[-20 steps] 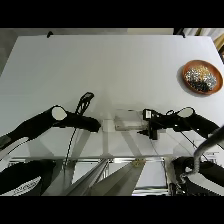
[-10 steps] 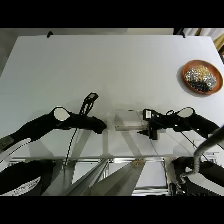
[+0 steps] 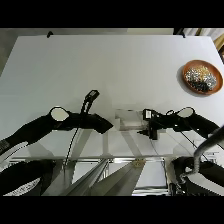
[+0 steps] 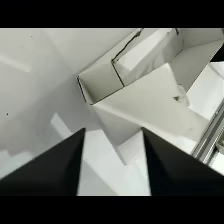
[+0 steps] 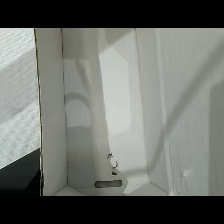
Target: Fold the box and place the chain.
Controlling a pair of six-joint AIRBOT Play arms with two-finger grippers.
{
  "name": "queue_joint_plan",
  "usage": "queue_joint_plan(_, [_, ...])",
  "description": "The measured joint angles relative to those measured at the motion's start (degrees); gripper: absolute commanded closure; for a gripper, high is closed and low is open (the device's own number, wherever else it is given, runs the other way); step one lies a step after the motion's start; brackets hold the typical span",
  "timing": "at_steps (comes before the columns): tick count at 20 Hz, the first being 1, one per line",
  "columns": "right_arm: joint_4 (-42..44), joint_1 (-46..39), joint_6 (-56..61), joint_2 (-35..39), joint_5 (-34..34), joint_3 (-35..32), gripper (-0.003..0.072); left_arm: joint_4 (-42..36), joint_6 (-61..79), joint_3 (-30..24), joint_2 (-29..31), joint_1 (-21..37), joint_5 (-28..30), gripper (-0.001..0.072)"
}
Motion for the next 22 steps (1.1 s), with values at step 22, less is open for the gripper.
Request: queue_joint_plan(22, [0.0, 0.0, 0.0, 0.0, 0.0, 0.0, 0.0343, 16.5, -29.3, 12.0, -8.9, -8.7, 3.2, 0.0173])
